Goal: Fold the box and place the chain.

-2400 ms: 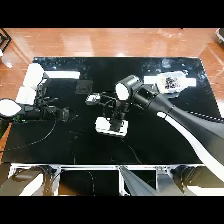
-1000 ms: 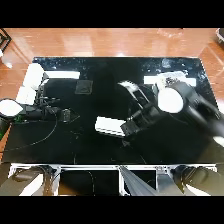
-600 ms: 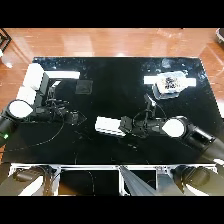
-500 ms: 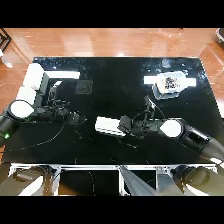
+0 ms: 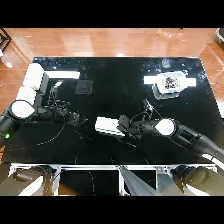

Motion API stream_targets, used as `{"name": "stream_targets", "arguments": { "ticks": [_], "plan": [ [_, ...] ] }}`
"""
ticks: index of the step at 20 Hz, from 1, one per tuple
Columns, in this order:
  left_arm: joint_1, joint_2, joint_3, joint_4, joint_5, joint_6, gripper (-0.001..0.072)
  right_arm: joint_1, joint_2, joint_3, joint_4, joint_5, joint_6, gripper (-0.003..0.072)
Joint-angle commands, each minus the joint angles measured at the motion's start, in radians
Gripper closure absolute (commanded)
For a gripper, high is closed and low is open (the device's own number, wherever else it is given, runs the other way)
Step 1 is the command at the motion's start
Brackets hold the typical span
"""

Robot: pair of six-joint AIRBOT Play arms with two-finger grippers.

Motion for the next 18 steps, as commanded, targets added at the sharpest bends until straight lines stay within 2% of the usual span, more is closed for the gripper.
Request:
{"name": "stream_targets", "arguments": {
  "ticks": [1, 18],
  "plan": [
    [-0.001, 0.000, 0.001, 0.000, 0.000, 0.000, 0.0070, 0.001, -0.025, -0.001, 0.002, -0.009, -0.005, 0.0663],
    [-0.001, 0.000, 0.001, 0.000, 0.000, 0.000, 0.0070, 0.001, -0.073, 0.000, 0.008, 0.008, -0.021, 0.0663]
  ]
}}
